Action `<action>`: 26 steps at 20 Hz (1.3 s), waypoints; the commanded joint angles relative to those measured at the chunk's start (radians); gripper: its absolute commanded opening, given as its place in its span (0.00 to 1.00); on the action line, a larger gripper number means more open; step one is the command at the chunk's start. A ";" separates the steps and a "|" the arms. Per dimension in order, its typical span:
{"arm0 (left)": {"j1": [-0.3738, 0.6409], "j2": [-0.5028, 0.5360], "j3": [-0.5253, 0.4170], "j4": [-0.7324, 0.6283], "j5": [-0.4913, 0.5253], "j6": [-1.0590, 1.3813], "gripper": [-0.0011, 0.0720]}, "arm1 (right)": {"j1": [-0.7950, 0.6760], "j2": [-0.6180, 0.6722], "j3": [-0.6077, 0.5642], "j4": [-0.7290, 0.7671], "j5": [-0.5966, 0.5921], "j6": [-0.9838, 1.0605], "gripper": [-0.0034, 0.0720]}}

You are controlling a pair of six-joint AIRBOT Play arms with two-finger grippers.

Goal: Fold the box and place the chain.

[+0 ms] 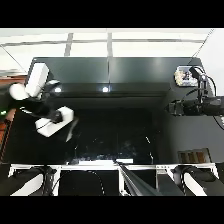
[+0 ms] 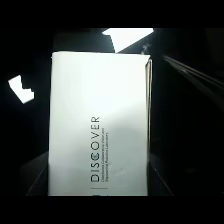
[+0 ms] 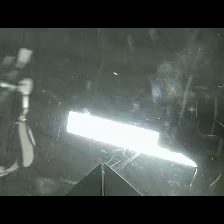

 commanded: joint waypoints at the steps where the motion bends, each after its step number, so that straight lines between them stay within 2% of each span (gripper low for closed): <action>1: 0.312 0.058 -0.048 0.036 -0.060 -0.089 0.42 | 0.000 0.000 0.000 -0.006 -0.014 0.000 0.07; 4: 0.536 0.087 -0.051 0.055 -0.041 -0.049 0.42 | 0.000 0.000 0.000 -0.034 -0.014 0.000 0.07; 7: 0.769 0.147 -0.071 0.047 0.046 -0.007 0.42 | 0.000 0.000 0.000 -0.036 -0.032 0.005 0.07; 9: 0.870 0.161 -0.090 -0.062 0.122 0.095 0.42 | 0.000 0.000 0.000 -0.036 -0.055 0.005 0.07; 11: 0.859 0.160 -0.106 -0.169 0.151 0.302 0.42 | 0.000 0.000 0.000 -0.035 -0.077 0.016 0.07; 15: 0.748 0.141 -0.125 -0.185 0.301 0.402 0.42 | 0.000 0.000 0.000 -0.035 -0.082 0.068 0.07; 19: 0.681 0.088 -0.125 -0.185 0.315 0.420 0.42 | 0.000 0.000 0.000 -0.035 -0.081 0.077 0.07; 24: 0.676 0.032 -0.126 -0.195 0.317 0.420 0.42 | 0.000 0.000 0.000 -0.036 -0.082 0.094 0.07; 25: 0.676 0.024 -0.128 -0.205 0.339 0.420 0.46 | 0.000 0.000 0.000 -0.035 -0.082 0.094 0.07; 26: 0.673 0.023 -0.129 -0.220 0.368 0.420 0.77 | 0.000 0.000 0.000 -0.036 -0.082 0.094 0.07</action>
